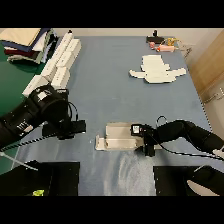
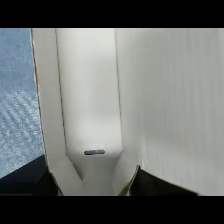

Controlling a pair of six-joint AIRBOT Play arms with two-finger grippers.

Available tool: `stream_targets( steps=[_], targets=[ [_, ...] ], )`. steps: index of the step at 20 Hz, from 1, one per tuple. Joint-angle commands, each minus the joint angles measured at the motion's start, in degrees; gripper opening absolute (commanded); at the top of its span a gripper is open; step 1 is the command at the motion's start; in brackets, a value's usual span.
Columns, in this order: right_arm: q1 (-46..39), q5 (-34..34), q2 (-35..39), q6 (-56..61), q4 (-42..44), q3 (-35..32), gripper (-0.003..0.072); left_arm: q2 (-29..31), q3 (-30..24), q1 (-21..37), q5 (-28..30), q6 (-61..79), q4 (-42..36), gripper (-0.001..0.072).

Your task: Fold the box.

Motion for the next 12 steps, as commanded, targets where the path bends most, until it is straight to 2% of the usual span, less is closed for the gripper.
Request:
stream_targets(
  steps=[1,3,6,9,12],
  targets=[
    [0.0,0.0,-0.04,0.0,0.02,0.0,0.0497,4.02,-11.15,7.13,14.82,8.55,-11.04,0.0015],
    [0.0,0.0,-0.04,0.0,0.02,0.0,0.0498,3.54,-17.38,8.39,23.93,15.37,-17.73,0.0015],
    [0.0,-0.02,-0.04,0.0,0.02,0.0,0.0498,1.86,-23.74,8.48,33.99,22.49,-22.51,0.0015],
    [0.0,0.0,-0.04,0.0,0.02,0.0,0.0497,-1.27,-26.93,8.5,40.74,29.66,-25.94,0.0015],
    [0.0,0.0,-0.04,0.0,0.02,0.0,0.0497,-4.76,-27.06,10.38,43.04,36.3,-29.64,0.0015]
  ],
)
